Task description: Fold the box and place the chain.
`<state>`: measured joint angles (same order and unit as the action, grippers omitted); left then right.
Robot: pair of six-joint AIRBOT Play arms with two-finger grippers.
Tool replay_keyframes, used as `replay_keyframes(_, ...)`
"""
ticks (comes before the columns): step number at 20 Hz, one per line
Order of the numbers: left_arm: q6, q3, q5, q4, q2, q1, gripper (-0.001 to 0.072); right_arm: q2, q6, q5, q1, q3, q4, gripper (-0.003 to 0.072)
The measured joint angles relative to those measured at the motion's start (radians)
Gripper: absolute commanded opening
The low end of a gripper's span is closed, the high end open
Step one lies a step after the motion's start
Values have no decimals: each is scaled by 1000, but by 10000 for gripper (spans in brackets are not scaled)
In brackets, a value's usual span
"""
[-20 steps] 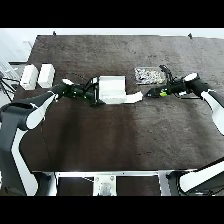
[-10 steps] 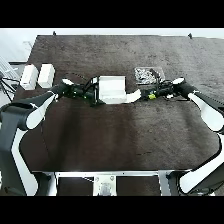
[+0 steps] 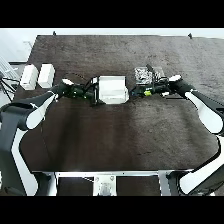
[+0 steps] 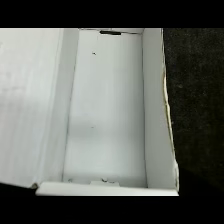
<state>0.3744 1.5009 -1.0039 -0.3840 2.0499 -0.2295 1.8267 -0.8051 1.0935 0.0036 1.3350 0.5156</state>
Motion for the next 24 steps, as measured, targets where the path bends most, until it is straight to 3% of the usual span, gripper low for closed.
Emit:
replay_keyframes(2,0,0,0,0,0,0,466,-8,0,3,5,2,-13,303)
replay_keyframes(4,0,0,0,0,0,0,466,-13,0,3,5,3,-28,394)
replay_keyframes(6,0,0,0,0,0,0,466,-17,0,3,12,4,-43,400)
replay_keyframes(9,0,0,0,0,0,0,466,-18,1,5,26,4,-50,520)
replay_keyframes(17,0,0,0,0,0,0,466,-18,-18,17,60,17,-24,519)
replay_keyframes(24,0,0,0,0,0,0,466,-19,-164,36,107,106,143,520)
